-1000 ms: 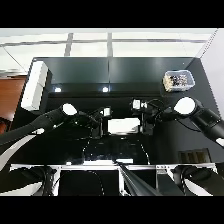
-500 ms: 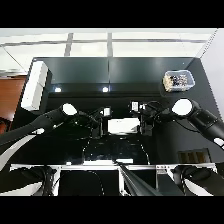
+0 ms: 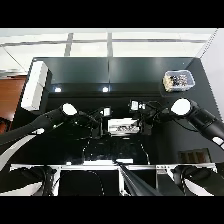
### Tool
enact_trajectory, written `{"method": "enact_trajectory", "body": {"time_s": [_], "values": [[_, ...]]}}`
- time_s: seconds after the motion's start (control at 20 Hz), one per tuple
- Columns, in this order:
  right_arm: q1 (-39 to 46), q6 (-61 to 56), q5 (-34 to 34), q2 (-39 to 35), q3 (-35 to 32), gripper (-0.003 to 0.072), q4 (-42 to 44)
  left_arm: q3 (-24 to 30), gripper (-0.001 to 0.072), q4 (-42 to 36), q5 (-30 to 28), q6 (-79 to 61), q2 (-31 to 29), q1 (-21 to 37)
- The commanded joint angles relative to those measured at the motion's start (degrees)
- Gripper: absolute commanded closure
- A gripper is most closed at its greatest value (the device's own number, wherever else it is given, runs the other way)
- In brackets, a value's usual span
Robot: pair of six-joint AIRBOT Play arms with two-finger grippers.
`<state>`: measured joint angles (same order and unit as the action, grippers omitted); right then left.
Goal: Fold the box and place the chain.
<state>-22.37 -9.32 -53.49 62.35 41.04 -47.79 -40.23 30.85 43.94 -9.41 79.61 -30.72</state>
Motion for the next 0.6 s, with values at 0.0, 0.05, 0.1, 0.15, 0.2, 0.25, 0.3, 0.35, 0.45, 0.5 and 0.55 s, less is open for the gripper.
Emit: {"method": "enact_trajectory", "body": {"time_s": [0.0,0.05,0.1,0.15,0.2,0.25,0.3,0.35,0.45,0.5,0.55], "values": [[-0.04,-0.09,-1.05,0.07,-0.04,0.0501,-0.04,0.02,0.035,-0.02,0.0,0.07,0.04,-0.04],[-0.04,-0.09,-1.44,0.07,-0.07,0.05,-0.04,0.02,0.035,-0.02,0.0,0.07,0.04,-0.04],[-0.04,-0.09,-1.79,0.07,-0.04,0.05,-0.04,0.02,0.035,-0.02,0.0,0.07,0.04,-0.04],[-0.04,-0.09,-1.88,0.07,-0.07,0.05,-0.04,0.02,0.035,-0.02,0.0,0.07,0.04,-0.04],[-0.04,-0.09,-1.92,0.07,-0.07,0.0499,-0.04,0.02,0.035,-0.02,0.02,0.07,0.04,-0.04],[-0.15,-0.09,-2.03,0.07,-0.04,0.05,-0.04,0.02,0.035,-0.02,0.0,0.07,0.04,-0.04],[-0.26,-0.09,-2.12,0.07,-0.04,0.0499,-0.07,0.02,0.035,-0.02,0.0,0.07,0.04,-0.04],[-0.28,-0.09,-2.27,0.07,-0.04,0.0499,-0.07,0.02,0.035,-0.02,0.02,0.07,0.04,-0.04],[-0.26,-0.09,-2.54,0.07,-0.04,0.0477,-0.09,0.02,0.035,-0.02,0.0,0.07,0.04,-0.04],[-0.26,-0.11,-2.56,0.07,-0.04,0.048,-0.07,0.02,0.035,-0.02,0.0,0.07,0.04,-0.04],[-0.26,-0.11,-2.56,0.07,-0.04,0.048,-0.07,0.02,0.035,-0.02,0.0,0.07,0.04,-0.04]]}}
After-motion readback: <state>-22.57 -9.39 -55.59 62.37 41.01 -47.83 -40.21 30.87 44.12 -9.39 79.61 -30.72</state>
